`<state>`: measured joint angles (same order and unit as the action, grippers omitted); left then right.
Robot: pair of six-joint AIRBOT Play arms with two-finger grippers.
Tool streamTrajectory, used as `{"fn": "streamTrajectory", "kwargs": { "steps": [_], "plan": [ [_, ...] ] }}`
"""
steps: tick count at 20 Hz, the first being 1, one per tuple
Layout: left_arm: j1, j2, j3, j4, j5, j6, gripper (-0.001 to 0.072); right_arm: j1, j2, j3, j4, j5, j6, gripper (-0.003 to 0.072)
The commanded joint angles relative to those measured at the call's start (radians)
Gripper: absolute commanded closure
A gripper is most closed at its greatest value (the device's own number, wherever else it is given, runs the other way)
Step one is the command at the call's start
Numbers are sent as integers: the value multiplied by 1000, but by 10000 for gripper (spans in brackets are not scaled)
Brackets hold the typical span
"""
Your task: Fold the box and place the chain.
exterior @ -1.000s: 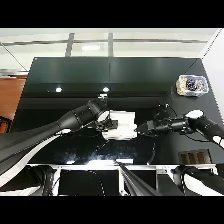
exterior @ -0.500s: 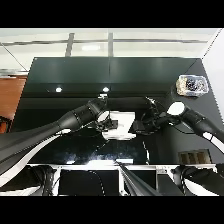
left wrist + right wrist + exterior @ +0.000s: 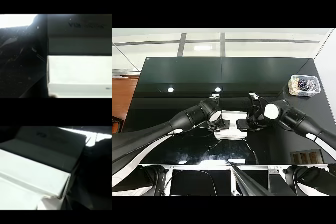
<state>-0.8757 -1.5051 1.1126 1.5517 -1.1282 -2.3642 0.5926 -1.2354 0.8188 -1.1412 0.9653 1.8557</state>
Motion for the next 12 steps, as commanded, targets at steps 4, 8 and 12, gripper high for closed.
{"fn": "streamTrajectory", "kwargs": {
  "steps": [4,8,12],
  "plan": [
    [1,0,1,0,1,1,683,82,-51,41,-173,81,237,435],
    [1,0,1,0,1,0,683,98,-84,43,-174,64,288,436],
    [1,0,1,0,0,1,683,111,-113,72,-180,66,310,436]
  ]
}}
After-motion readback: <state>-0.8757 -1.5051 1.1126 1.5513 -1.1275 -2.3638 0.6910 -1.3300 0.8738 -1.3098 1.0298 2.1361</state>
